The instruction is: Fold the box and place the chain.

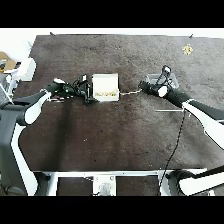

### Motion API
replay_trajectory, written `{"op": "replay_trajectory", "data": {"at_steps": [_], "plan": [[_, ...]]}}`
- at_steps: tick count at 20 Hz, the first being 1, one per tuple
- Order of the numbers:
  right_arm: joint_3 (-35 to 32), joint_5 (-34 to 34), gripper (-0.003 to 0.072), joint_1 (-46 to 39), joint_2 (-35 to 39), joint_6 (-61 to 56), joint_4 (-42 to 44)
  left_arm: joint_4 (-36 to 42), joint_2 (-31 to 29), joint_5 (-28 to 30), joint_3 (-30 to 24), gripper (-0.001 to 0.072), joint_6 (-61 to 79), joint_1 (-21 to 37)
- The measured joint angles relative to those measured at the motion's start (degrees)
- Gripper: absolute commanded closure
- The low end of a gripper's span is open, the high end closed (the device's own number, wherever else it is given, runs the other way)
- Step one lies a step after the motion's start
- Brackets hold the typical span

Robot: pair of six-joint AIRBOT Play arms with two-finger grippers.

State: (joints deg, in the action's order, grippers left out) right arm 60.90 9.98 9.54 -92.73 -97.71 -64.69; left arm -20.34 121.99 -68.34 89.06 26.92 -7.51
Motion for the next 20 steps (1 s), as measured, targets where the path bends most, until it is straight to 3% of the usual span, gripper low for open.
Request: {"op": "replay_trajectory", "data": {"at_steps": [8,14,20], "plan": [[0.4,-2.5,0.0686,12.7,14.8,4.4,0.3,0.0,0.0,0.0,0.0,0.0539,0.0,0.0],[3.3,-7.5,0.0686,21.3,17.0,5.0,0.0,0.0,0.0,0.0,0.0,0.0539,0.0,0.0],[6.7,-10.4,0.0686,24.4,17.1,5.2,-1.8,0.0,0.0,0.0,0.0,0.0539,0.0,0.0]]}}
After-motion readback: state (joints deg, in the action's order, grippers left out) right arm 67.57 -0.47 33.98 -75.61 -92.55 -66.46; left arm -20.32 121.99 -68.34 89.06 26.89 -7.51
